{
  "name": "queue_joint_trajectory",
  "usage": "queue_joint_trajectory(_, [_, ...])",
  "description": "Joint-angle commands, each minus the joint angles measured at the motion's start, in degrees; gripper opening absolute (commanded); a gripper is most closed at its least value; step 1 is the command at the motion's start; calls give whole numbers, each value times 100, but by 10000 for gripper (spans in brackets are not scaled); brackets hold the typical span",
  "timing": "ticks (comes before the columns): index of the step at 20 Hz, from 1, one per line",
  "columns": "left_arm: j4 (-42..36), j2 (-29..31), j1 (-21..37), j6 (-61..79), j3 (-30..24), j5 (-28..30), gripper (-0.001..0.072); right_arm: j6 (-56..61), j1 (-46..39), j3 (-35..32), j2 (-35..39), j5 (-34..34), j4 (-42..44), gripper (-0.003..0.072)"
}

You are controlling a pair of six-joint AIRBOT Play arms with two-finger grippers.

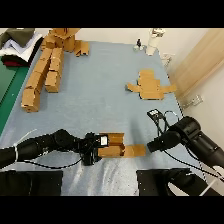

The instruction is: Fold the box.

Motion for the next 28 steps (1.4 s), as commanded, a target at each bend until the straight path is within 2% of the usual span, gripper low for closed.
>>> queue_joint_trajectory(1, [2, 2, 2, 0, 0, 0, 513, -116, -323, -452, -382, 868, 1360, 4])
queue_joint_trajectory(3, [2, 2, 2, 0, 0, 0, 514, -444, -323, -592, -553, 1333, 2225, 4])
queue_joint_trajectory(6, [0, 2, 2, 0, 0, 0, 513, -774, -310, -586, -570, 1764, 2968, 3])
queue_joint_trajectory(11, [2, 2, 2, 0, 0, 0, 514, -824, -310, -586, -575, 1884, 3136, 3])
queue_joint_trajectory(14, [2, 2, 2, 0, 0, 0, 514, -1062, -310, -579, -533, 1873, 3635, 3])
queue_joint_trajectory(18, [0, 2, 2, 0, 0, 0, 514, -1073, -310, -535, -74, 1836, 3832, 12])
queue_joint_trajectory(20, [2, 2, 2, 0, 0, 0, 514, -1069, -310, -533, 122, 1814, 3834, 177])
queue_joint_trajectory(22, [2, 2, 2, 0, 0, 0, 514, -1069, -310, -533, 188, 1799, 3836, 181])
queue_joint_trajectory(23, [0, 2, 2, 0, 0, 0, 513, -1071, -310, -533, 181, 1762, 3862, 226])
queue_joint_trajectory(24, [2, 2, 2, 0, 0, 0, 514, -1073, -310, -533, 173, 1698, 3906, 386])
queue_joint_trajectory(25, [2, 2, 2, 0, 0, 0, 514, -1075, -306, -533, 168, 1646, 3941, 464])
queue_joint_trajectory(28, [2, 2, 2, 0, 0, 0, 514, -1073, -107, -533, 142, 1784, 3974, 465])
